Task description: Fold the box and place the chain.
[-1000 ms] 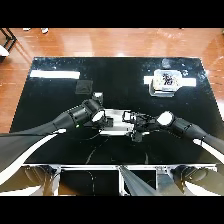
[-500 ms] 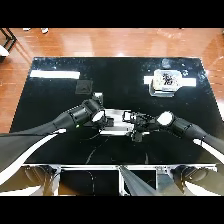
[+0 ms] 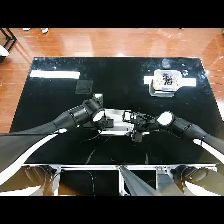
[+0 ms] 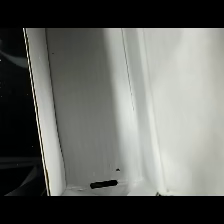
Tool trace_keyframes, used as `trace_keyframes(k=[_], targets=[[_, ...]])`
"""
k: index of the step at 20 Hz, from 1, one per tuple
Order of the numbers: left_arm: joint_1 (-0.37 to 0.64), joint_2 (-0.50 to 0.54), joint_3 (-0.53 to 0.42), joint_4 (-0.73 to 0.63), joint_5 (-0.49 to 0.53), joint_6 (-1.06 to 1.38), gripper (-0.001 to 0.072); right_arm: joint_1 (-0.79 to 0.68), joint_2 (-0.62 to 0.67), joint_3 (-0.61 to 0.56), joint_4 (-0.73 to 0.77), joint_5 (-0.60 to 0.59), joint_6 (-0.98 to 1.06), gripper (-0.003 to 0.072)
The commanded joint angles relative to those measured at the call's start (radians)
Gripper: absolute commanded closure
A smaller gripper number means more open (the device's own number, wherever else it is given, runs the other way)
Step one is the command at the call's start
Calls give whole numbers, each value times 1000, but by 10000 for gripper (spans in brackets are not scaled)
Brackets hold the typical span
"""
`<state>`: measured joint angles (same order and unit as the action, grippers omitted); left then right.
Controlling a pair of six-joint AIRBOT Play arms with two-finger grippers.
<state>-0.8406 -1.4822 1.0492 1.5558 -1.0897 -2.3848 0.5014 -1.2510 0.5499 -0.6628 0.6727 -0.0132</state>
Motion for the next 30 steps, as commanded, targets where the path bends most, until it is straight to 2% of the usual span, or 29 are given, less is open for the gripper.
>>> trace_keyframes(k=[1, 4, 13, 14, 15, 16, 17, 20, 25, 30], targets=[[0, 0, 1, 3, -10, 2, 626, 0, 0, 0, -1, 1, 0, 391], [0, 0, 1, 3, -10, 3, 692, 0, 0, 0, -1, 5, 0, 391], [0, 0, 1, 3, -11, 2, 692, 0, 0, 0, -3, 5, 0, 389], [0, 1, 1, 3, -11, 2, 693, 0, 0, 0, -3, 3, 0, 369], [0, 1, 1, 3, -11, 2, 692, 0, 0, 0, -3, -11, 0, 293], [0, 1, 1, 3, -11, 2, 692, 0, 1, 0, -3, -36, 11, 71], [0, 2, 1, 3, -12, 2, 692, 0, 8, 0, -3, -50, 41, -16], [0, 9, 1, 3, -15, 2, 692, -2, 64, 1, -69, -11, 95, -15], [6, 13, 0, -18, -23, 4, 692, -3, 192, 1, -306, 82, 187, -15], [45, 11, 0, -54, -24, 52, 692, 0, 185, 0, -319, 66, 153, -14]])
